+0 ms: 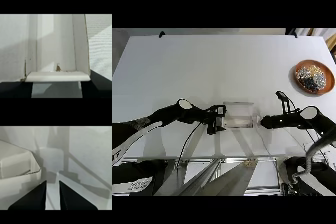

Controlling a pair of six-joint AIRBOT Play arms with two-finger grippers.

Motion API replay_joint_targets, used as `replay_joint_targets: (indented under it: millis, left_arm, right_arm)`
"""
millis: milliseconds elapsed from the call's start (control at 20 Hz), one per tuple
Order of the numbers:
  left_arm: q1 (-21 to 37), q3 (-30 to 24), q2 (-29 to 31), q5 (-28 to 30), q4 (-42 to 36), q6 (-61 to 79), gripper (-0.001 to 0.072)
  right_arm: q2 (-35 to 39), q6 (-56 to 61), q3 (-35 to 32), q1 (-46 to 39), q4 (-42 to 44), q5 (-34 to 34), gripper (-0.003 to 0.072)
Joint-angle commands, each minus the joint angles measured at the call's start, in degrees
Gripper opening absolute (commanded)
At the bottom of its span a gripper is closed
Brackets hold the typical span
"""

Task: Fold the box and place the chain.

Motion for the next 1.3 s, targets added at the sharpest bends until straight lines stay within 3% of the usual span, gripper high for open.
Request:
replay_joint_targets:
  millis: [0,550,700,950,1050,1250]
  left_arm:
    - [0.02,0.00,0.00,0.02,0.02,0.00,0.0212]
    - [0.02,0.00,0.00,0.02,0.02,0.02,0.0212]
    - [0.02,0.00,0.00,0.02,0.02,0.02,0.0212]
    - [0.02,0.00,0.00,0.02,0.02,0.00,0.0212]
    - [0.02,0.00,0.00,0.02,0.02,0.02,0.0212]
    - [0.02,0.00,0.00,0.02,0.02,0.02,0.0212]
  right_arm:
    - [0.09,-2.34,0.09,0.39,5.09,1.27,0.0190]
    - [3.08,-2.34,1.14,0.37,7.06,8.61,0.0205]
    - [3.65,-2.34,1.20,0.39,6.95,10.71,0.0279]
    - [3.65,-2.32,1.20,1.51,6.93,12.04,0.0279]
    - [3.63,-2.27,1.20,2.71,6.88,10.62,0.0283]
    - [3.63,-0.20,1.27,4.59,6.80,5.86,0.0382]
